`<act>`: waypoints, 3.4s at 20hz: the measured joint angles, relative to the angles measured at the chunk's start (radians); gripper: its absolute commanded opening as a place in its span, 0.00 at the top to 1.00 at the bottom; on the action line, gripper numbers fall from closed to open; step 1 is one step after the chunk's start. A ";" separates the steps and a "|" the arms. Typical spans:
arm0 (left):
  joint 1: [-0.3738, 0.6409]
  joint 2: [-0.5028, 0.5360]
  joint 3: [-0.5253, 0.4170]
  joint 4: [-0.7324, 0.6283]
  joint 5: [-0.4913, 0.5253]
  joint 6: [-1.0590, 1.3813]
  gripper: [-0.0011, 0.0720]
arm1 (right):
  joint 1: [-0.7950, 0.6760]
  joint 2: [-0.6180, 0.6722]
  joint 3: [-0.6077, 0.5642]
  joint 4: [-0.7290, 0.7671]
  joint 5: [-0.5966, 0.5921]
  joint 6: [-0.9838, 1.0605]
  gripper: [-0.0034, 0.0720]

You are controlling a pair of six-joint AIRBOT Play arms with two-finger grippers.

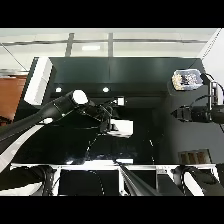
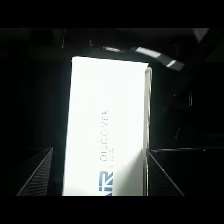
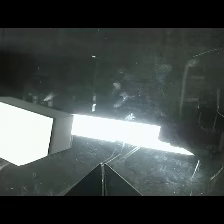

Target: Fold the box and place the chain.

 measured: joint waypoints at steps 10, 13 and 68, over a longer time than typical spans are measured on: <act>-0.054 -0.006 0.006 0.047 -0.028 0.000 0.01 | 0.000 0.000 0.000 0.019 0.001 0.008 0.93; -0.083 -0.008 0.006 0.075 -0.003 0.000 0.01 | 0.000 0.000 0.000 0.021 0.001 0.011 0.93; 1.164 0.325 -0.190 0.428 0.118 -0.623 0.01 | 0.000 0.000 0.013 0.029 -0.063 0.011 0.93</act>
